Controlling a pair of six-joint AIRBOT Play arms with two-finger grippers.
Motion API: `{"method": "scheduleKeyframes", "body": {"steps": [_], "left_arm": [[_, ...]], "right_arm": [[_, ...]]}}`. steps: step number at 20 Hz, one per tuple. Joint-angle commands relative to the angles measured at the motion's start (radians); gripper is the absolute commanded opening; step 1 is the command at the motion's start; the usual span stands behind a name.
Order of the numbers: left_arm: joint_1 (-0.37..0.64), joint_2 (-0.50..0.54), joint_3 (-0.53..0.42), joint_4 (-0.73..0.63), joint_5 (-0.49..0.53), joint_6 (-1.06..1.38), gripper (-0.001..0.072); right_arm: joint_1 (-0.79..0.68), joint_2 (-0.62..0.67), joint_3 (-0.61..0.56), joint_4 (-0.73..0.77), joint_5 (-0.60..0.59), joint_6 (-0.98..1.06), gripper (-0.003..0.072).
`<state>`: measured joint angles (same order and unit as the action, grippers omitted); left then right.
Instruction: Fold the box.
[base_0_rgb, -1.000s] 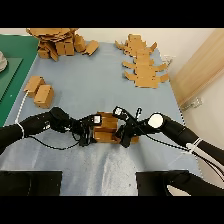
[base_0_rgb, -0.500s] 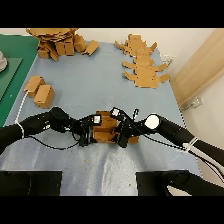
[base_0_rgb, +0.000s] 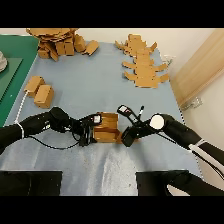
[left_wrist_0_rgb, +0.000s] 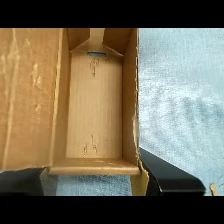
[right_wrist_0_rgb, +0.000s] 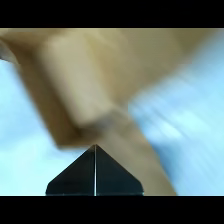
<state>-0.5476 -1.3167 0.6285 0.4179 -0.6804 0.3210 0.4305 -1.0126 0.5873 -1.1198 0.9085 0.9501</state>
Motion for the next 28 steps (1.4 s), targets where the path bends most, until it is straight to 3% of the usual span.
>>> {"method": "scheduleKeyframes", "body": {"steps": [1,4,6,10,13,15,21,25,26,28], "left_arm": [[0.000,-0.001,0.000,0.002,0.000,0.003,0.0334],[0.000,-0.001,0.000,0.002,0.000,0.003,0.0335],[0.000,-0.001,0.000,0.002,0.000,0.003,0.0335],[0.000,-0.001,0.000,0.002,0.000,0.003,0.0335],[0.000,-0.001,0.000,0.002,0.000,0.003,0.0335],[0.000,-0.001,0.000,0.002,0.000,0.003,0.0335],[0.000,-0.001,0.000,0.002,0.000,0.003,0.0335],[0.000,-0.001,0.000,0.002,0.000,0.003,0.0335],[0.000,-0.001,0.000,0.002,0.000,0.003,0.0335],[0.000,-0.001,0.000,0.002,0.000,0.003,0.0334]], "right_arm": [[-0.083,0.131,0.000,-0.286,0.171,0.397,0.0003],[-0.193,0.275,-0.005,-0.420,0.172,0.641,0.0003],[-0.294,0.285,-0.041,-0.404,0.175,0.702,0.0003],[-0.368,0.150,-0.171,-0.133,0.058,0.650,0.0003],[-0.366,0.037,-0.200,0.245,-0.013,0.390,0.0002],[-0.366,-0.013,-0.200,0.383,-0.003,0.288,0.0002],[-0.283,-0.013,-0.196,0.579,-0.014,0.183,0.0003],[-0.249,0.053,-0.169,0.586,-0.014,0.203,0.0003],[-0.249,0.071,-0.163,0.585,-0.007,0.204,0.0020],[-0.249,0.092,-0.162,0.585,-0.004,0.216,0.0210]]}}
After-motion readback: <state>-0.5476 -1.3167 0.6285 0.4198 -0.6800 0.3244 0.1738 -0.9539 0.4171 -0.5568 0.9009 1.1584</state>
